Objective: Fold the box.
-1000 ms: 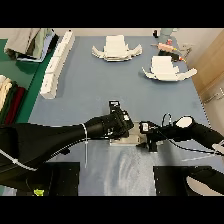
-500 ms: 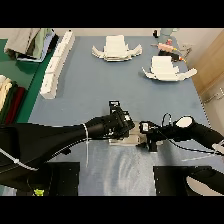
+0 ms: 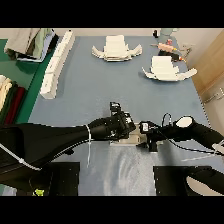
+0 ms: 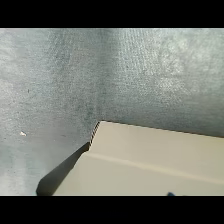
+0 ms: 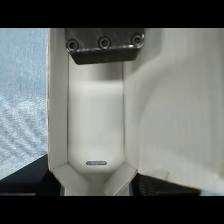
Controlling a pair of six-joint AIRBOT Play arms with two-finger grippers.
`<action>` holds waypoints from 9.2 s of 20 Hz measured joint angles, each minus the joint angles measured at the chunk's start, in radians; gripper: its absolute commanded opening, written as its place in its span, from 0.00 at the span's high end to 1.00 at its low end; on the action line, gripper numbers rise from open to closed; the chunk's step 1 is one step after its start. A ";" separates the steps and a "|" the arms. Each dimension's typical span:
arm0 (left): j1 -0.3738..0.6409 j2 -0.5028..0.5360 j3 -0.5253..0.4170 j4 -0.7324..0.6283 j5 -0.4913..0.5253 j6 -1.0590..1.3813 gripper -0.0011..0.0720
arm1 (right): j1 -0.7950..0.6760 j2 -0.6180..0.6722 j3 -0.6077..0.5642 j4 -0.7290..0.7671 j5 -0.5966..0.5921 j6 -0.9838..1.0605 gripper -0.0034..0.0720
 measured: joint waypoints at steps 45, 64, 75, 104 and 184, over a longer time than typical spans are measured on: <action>-0.010 0.007 0.031 0.034 -0.060 -0.063 0.31 | 0.000 0.000 0.000 0.001 0.000 0.001 0.28; 0.085 0.082 -0.019 -0.192 0.004 0.122 0.61 | 0.002 0.000 0.000 0.000 0.002 0.000 0.28; 0.091 0.083 -0.075 -0.213 0.104 0.105 0.76 | 0.000 0.000 0.000 0.000 0.000 0.001 0.28; 0.063 0.085 -0.074 -0.015 0.109 -0.043 0.43 | 0.000 0.000 0.000 0.002 0.000 0.001 0.28; 0.162 0.473 -0.026 0.032 -0.327 0.861 0.97 | 0.002 0.000 0.000 0.001 0.001 0.001 0.28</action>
